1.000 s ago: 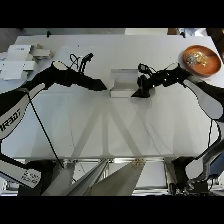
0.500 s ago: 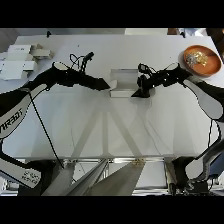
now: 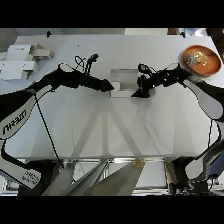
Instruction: Fold the box and place the chain.
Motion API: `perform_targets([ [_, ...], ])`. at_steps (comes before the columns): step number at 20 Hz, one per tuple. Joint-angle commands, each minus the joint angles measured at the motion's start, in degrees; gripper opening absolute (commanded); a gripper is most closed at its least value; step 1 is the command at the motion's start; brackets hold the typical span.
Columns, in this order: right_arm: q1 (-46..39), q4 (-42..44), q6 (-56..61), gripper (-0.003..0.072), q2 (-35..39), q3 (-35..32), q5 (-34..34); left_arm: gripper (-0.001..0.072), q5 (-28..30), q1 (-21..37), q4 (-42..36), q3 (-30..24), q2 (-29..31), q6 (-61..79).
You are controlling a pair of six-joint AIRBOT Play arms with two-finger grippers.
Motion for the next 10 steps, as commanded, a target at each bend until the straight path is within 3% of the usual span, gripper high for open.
perform_targets([
  [1,0.0,0.0,0.0,0.0496,0.0,0.0,0.0,0.0517,2.3,-1.5,0.0,0.0,0.2,-0.3],
  [6,0.0,0.0,0.0,0.0496,0.0,0.0,0.0,0.0516,6.2,-2.7,2.5,0.0,1.6,-0.3],
  [10,0.0,0.0,0.0,0.0496,0.0,0.0,0.0,0.0508,7.3,-3.5,9.2,0.0,2.2,-4.3],
])
